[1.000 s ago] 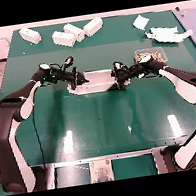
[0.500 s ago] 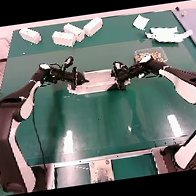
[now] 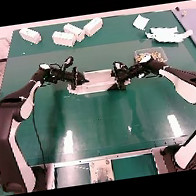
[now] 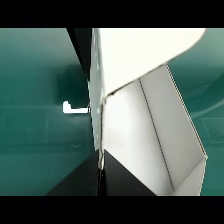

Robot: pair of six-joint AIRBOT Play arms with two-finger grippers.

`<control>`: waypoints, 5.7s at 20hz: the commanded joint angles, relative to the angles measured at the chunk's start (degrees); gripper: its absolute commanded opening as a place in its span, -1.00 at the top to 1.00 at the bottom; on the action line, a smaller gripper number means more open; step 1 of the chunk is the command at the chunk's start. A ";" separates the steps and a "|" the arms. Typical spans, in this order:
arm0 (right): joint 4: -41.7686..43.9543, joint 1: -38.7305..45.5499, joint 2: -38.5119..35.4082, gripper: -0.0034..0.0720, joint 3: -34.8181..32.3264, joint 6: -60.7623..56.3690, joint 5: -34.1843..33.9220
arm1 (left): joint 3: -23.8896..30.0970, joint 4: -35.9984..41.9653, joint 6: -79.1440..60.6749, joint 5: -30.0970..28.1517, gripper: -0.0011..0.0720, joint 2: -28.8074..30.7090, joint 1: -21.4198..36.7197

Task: Fold the box and place the chain.

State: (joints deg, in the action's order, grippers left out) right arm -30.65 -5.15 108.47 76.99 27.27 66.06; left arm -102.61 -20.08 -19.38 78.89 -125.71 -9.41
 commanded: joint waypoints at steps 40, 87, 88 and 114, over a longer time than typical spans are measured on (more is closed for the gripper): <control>0.00 0.00 0.02 -0.61 0.00 -0.02 0.02 | -1.22 4.63 21.79 22.27 0.94 14.64 6.82; 0.00 -0.02 0.02 -0.62 -0.02 -0.02 0.00 | 23.98 16.17 -2.71 -28.76 0.92 18.43 -3.17; 0.02 -0.02 0.02 -0.62 0.00 -0.02 0.00 | 23.98 15.85 -2.51 -28.74 0.92 18.23 -3.17; 0.00 -0.02 0.02 -0.62 0.00 -0.02 0.00 | 17.38 9.29 1.25 -22.25 0.76 18.91 -0.90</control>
State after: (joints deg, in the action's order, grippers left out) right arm -30.76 -5.17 108.47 77.01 27.27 65.95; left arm -83.29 -10.52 -19.20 52.49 -107.87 -11.51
